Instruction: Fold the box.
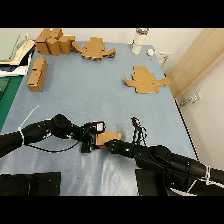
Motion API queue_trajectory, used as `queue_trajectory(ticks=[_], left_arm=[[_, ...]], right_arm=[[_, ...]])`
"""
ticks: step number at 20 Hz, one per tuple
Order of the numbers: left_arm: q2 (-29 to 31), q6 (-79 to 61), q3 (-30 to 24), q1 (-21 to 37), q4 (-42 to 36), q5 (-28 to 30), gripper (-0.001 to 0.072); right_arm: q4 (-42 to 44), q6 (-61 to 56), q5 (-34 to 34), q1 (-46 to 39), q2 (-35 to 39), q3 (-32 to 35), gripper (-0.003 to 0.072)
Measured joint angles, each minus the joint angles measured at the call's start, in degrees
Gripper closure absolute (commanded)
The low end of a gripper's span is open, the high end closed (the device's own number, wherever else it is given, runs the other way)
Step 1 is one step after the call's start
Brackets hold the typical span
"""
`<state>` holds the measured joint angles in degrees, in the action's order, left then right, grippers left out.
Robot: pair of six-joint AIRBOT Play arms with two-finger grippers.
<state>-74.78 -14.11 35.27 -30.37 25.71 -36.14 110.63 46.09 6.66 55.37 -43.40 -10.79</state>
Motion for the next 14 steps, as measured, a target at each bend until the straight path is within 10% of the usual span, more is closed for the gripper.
queue_trajectory(ticks=[14], left_arm=[[0.0,0.2,0.0,0.0,-0.1,0.0,0.0183]], right_arm=[[0.5,0.0,1.2,0.0,5.3,-2.3,0.0685]])
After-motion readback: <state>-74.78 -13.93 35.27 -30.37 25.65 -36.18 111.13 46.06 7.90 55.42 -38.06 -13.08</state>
